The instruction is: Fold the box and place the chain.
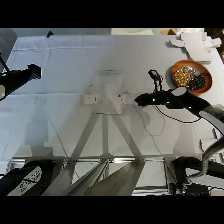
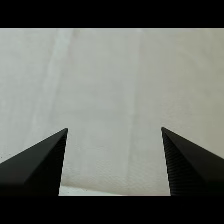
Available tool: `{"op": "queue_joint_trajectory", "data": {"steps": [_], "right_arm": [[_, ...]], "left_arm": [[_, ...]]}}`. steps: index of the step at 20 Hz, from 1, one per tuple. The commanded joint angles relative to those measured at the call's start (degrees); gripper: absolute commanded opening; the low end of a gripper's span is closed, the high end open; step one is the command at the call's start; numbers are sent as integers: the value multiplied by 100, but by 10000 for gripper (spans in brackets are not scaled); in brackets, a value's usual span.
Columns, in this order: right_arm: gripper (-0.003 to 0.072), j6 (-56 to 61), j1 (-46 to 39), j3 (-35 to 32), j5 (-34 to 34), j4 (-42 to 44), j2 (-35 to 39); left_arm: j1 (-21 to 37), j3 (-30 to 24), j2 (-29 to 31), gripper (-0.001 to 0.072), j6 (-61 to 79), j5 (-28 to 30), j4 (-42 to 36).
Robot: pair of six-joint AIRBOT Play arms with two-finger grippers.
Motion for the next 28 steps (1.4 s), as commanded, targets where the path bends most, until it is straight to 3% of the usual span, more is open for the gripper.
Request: {"op": "queue_joint_trajectory", "data": {"steps": [1, 9, 28], "right_arm": [[14, -9, 17, -55, -92, 72, 4], [16, -4, 17, -55, 321, 26, 4], [16, -4, 17, -55, 319, 26, 4]], "left_arm": [[0, 7, 4, 644, 2, 2, 2], [0, 7, 4, 644, 2, 2, 2], [11, 7, 4, 644, 9, 22, -17]]}}
